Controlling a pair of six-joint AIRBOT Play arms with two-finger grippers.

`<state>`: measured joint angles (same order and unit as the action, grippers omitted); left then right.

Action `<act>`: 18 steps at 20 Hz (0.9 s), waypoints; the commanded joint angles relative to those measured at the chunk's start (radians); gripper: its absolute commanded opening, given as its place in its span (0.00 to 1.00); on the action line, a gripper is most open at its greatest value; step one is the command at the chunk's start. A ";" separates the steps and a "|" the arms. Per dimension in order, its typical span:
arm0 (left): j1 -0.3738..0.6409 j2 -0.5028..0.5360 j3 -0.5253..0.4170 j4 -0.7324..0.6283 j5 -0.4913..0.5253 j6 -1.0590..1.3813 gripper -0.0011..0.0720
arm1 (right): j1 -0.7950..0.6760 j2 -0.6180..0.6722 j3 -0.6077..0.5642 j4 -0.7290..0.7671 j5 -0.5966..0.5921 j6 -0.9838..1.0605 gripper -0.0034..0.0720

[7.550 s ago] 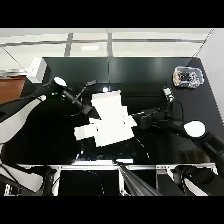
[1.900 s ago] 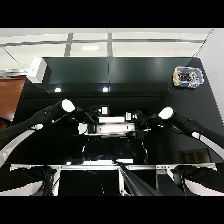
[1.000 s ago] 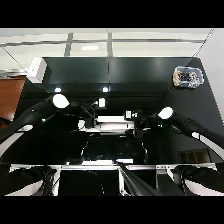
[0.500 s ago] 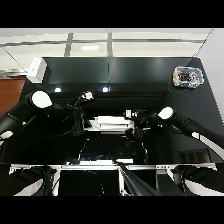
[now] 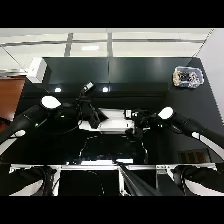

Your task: Fold the box and place the chain.

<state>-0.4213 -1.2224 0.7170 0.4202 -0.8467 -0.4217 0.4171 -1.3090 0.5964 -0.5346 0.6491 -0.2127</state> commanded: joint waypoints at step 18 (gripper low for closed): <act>0.050 -0.166 0.092 0.155 0.039 0.047 0.04 | 0.001 -0.001 0.000 0.000 0.000 -0.001 0.36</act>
<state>-0.4034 -1.3972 0.7586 0.4992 -0.7166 -0.3687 0.4171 -1.3090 0.5964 -0.5373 0.6533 -0.2169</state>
